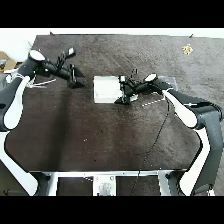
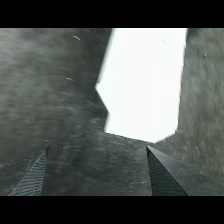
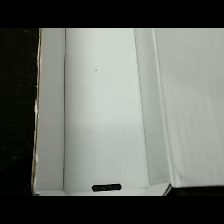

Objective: Fold the box and place the chain.

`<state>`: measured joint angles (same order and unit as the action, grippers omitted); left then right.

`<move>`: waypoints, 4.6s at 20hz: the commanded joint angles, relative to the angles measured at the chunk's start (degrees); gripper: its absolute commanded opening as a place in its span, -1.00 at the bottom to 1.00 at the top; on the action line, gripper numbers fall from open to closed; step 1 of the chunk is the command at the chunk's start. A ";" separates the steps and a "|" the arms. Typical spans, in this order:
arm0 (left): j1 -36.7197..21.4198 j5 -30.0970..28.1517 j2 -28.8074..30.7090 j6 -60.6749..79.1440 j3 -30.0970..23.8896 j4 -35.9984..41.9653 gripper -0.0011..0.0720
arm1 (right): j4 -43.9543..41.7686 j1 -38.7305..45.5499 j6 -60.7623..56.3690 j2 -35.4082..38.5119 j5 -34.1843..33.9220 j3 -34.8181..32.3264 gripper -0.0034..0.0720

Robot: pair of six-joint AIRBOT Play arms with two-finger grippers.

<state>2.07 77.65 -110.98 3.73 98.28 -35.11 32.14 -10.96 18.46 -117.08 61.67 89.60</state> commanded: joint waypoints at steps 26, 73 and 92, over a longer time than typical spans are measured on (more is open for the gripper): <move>2.56 -1.73 -8.04 16.31 -6.38 10.78 0.99 | 0.00 -0.04 -0.02 -0.02 0.02 0.00 0.66; 6.47 -6.88 -11.23 21.68 -6.38 13.03 0.96 | 0.00 -0.04 -0.02 -0.02 0.02 0.00 0.66; 7.04 -8.76 -11.28 21.79 -6.38 12.83 -0.52 | 0.00 -0.04 -0.02 -0.02 0.02 0.00 0.66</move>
<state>9.13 69.52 -122.26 25.50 91.92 -22.35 32.14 -10.96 18.46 -117.08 61.67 89.60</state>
